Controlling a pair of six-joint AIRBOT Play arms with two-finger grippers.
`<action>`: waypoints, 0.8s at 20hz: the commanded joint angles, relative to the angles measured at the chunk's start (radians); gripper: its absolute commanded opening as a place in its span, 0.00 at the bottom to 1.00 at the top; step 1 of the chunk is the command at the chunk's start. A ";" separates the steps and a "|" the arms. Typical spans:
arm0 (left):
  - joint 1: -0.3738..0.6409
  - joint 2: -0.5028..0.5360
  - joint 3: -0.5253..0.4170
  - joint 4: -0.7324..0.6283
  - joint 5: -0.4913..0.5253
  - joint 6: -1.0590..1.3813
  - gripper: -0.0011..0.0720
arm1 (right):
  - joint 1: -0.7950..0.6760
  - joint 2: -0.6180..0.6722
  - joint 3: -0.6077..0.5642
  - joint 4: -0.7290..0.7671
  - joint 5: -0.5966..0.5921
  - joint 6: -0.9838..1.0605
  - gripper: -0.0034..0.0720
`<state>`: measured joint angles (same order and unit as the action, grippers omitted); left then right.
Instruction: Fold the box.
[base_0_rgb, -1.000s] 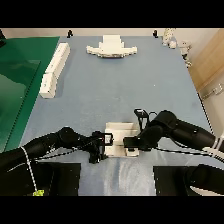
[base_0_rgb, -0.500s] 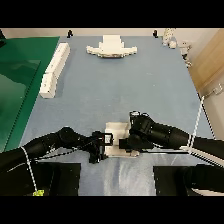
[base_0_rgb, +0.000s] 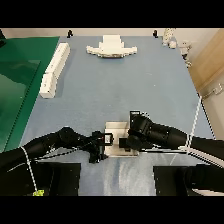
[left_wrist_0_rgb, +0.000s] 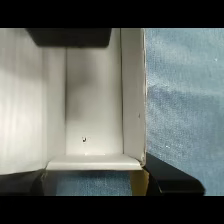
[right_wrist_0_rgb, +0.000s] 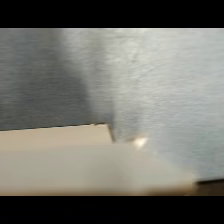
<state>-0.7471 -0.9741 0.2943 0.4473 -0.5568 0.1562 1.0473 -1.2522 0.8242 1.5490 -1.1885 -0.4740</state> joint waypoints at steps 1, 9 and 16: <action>0.000 0.001 0.000 0.002 -0.001 0.001 0.72 | 0.001 0.003 0.000 0.008 -0.025 0.003 0.66; 0.000 0.001 0.000 0.002 -0.001 0.001 0.72 | 0.001 0.003 0.000 0.007 -0.029 -0.007 0.04; 0.000 0.001 0.000 0.002 -0.001 0.000 0.72 | -0.001 0.023 0.006 0.035 -0.034 -0.051 0.89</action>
<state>-0.7471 -0.9741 0.2943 0.4480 -0.5575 0.1566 1.0470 -1.2434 0.8261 1.5650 -1.2106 -0.5007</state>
